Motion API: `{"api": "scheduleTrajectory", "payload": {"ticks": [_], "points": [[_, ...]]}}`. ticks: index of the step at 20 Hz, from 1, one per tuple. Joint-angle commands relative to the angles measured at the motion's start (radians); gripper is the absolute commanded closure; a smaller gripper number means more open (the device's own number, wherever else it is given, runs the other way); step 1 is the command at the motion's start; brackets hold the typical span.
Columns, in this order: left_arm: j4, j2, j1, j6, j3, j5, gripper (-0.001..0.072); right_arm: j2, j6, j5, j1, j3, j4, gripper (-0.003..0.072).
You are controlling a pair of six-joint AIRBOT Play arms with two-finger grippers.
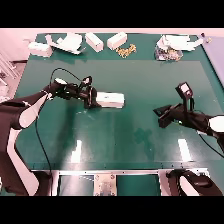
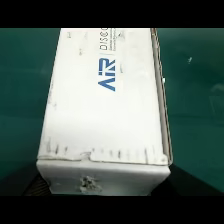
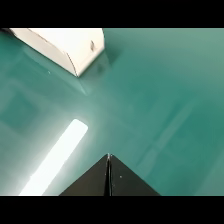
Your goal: Fold the box and place the chain.
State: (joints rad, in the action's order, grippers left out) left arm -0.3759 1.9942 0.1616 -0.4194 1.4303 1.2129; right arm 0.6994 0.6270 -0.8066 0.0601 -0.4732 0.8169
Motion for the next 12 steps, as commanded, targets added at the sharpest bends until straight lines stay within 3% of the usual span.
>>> {"api": "scheduleTrajectory", "payload": {"ticks": [1,2,3,8,12], "points": [[0.018,0.001,0.000,0.000,0.000,-0.020,0.0181,-0.031,-0.003,0.023,0.035,0.075,0.011,0.0675],[0.017,0.000,0.000,0.000,0.000,-0.017,0.0477,-0.031,-0.003,0.035,0.035,0.075,0.011,0.0676],[0.016,-0.002,0.000,-0.003,0.000,-0.009,0.0687,-0.031,-0.003,0.049,0.035,0.075,0.011,0.0675],[0.024,-0.018,-0.026,0.069,0.029,-0.010,0.0695,-0.032,-0.003,0.059,0.035,0.075,0.011,0.0675],[0.007,-0.132,-0.091,0.201,0.017,-0.117,0.0696,-0.034,-0.002,0.059,0.035,0.075,0.011,0.0675]]}}
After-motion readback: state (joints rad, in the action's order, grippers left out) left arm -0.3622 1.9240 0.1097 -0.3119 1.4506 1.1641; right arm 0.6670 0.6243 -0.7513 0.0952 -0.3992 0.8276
